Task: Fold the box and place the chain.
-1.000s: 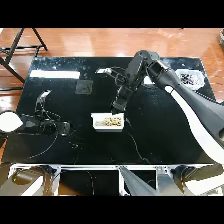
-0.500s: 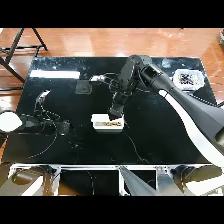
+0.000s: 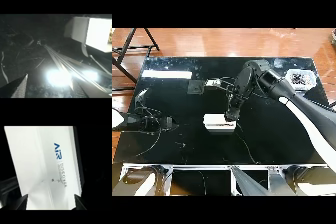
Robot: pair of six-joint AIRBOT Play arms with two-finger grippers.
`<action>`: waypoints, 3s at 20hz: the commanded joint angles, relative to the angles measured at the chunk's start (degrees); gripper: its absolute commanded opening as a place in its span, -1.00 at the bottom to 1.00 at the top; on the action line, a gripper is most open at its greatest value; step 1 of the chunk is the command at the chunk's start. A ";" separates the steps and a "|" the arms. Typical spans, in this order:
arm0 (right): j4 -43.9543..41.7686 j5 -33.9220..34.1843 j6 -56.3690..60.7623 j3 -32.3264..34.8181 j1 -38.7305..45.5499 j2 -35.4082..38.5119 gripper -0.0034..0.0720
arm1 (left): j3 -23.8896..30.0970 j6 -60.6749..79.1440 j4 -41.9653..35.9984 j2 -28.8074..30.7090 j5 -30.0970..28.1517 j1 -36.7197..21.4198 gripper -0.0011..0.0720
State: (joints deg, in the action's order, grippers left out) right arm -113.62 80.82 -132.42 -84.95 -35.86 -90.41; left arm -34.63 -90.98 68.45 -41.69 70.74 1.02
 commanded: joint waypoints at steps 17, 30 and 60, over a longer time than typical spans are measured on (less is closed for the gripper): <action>6.84 -7.54 1.75 2.60 -6.75 -1.42 0.96 | 0.02 0.42 -0.13 0.02 -0.68 -1.22 0.79; 10.14 -7.82 5.64 2.60 -7.50 -1.73 0.96 | 0.02 0.57 -0.13 0.02 -1.18 -1.22 0.79; 28.48 -24.63 19.98 17.35 -17.88 8.00 0.96 | 0.02 2.01 -0.09 0.02 -2.86 -1.22 0.79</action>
State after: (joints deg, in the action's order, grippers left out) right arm -88.05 59.29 -113.93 -68.51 -53.34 -82.46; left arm -34.63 -89.08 68.34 -41.69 68.14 -0.16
